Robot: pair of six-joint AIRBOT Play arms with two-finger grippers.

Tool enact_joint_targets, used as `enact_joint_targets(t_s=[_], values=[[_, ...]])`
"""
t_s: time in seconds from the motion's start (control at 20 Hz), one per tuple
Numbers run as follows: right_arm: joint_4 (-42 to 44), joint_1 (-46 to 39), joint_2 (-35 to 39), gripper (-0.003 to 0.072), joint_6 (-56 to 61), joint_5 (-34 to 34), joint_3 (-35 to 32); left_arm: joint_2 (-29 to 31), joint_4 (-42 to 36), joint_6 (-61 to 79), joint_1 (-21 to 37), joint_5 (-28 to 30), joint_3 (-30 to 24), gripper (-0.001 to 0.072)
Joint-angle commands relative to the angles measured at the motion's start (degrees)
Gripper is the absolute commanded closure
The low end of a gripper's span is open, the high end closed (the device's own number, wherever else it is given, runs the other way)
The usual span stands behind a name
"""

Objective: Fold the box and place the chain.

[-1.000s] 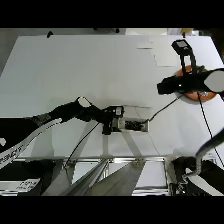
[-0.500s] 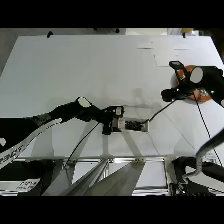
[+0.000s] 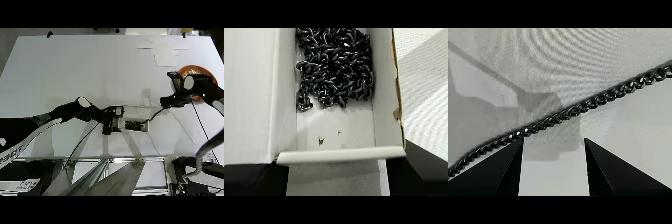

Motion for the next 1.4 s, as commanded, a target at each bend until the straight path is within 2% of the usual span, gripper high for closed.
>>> enact_joint_targets(t_s=[0.0, 0.1, 0.2, 0.3, 0.4, 0.45, 0.5, 0.7, 0.95, 1.1, 1.35], values=[[-0.26, -0.04, -1.20, 0.0318, 0.92, -1.86, -1.16, 0.02, 0.00, 0.00, 0.02, 0.00, 0.04, 0.0575], [-0.15, -0.04, -1.22, 0.0369, 1.05, -3.52, -1.81, 0.04, 0.02, 0.00, 0.02, 0.00, 0.04, 0.0575], [0.09, -0.04, -1.22, 0.0371, 1.05, -4.17, -2.12, 0.04, 0.02, 0.02, 0.02, 0.00, 0.04, 0.0575], [0.09, -0.04, -1.27, 0.0450, 1.05, -4.26, -2.38, 0.04, 0.00, 0.02, 0.02, 0.00, 0.04, 0.0575], [0.09, -0.04, -1.27, 0.0494, 1.03, -4.39, -2.38, 0.04, 0.00, 0.00, 0.02, 0.00, 0.04, 0.0575], [0.09, -0.04, -1.27, 0.0599, 0.98, -4.33, -2.38, 0.04, 0.00, 0.00, 0.02, 0.00, 0.04, 0.0575], [0.07, -0.04, -1.25, 0.0669, 0.66, -4.11, -2.38, 0.04, 0.02, 0.02, 0.02, 0.00, 0.04, 0.0575], [0.07, -0.04, 1.42, 0.0670, 0.20, -2.14, -2.38, 0.04, 0.00, 0.00, 0.02, 0.00, 0.04, 0.0575], [2.56, -0.04, 13.27, 0.0670, -1.95, 3.13, -2.38, 0.04, 0.02, 0.02, 0.02, 0.00, 0.04, 0.0575], [10.08, -0.04, 20.57, 0.0669, -5.88, 9.68, -2.38, 0.04, 0.00, 0.00, 0.02, -0.02, 0.04, 0.0575], [30.27, 0.94, 28.70, 0.0670, -13.22, 15.80, -2.40, 0.04, 0.02, 0.00, 0.02, 0.00, 0.04, 0.0575]])
